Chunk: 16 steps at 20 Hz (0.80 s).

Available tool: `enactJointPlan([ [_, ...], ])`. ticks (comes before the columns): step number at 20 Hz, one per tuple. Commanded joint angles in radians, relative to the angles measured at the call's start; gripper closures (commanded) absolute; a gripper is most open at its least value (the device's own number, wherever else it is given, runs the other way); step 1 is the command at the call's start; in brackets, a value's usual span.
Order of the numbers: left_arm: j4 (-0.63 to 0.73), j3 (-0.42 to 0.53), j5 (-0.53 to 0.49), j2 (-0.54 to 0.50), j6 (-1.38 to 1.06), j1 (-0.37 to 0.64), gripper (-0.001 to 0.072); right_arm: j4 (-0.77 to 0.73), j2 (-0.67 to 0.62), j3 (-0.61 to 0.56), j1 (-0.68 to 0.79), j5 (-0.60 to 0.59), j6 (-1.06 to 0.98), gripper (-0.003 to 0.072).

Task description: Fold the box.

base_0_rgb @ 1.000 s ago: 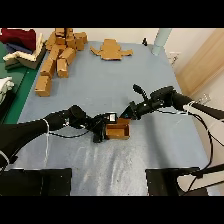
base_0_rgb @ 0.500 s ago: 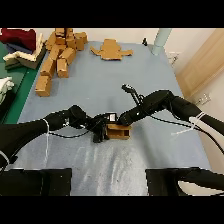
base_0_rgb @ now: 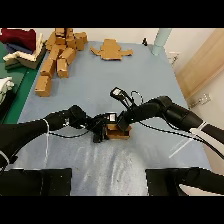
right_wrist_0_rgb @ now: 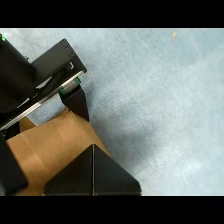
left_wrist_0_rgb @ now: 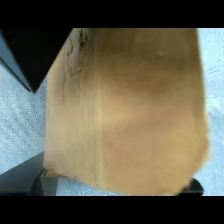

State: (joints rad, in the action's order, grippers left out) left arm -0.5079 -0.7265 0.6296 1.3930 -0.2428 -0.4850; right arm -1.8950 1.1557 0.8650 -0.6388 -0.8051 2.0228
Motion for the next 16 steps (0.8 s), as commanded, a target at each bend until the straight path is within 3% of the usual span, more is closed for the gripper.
enactJointPlan([
  [1, 0.000, 0.000, 0.000, 0.000, 0.000, -0.001, 0.0309, 0.067, -0.010, -0.015, -0.029, 0.039, -0.018, 0.0684],
  [12, 0.000, 0.000, 0.000, 0.000, 0.000, -0.001, 0.0309, 0.087, -0.292, -0.246, -0.071, 0.145, -0.024, 0.0684],
  [16, 0.000, 0.000, 0.000, 0.000, 0.000, -0.001, 0.0309, 0.182, -0.306, -0.319, -0.148, 0.233, -0.024, 0.0684],
])
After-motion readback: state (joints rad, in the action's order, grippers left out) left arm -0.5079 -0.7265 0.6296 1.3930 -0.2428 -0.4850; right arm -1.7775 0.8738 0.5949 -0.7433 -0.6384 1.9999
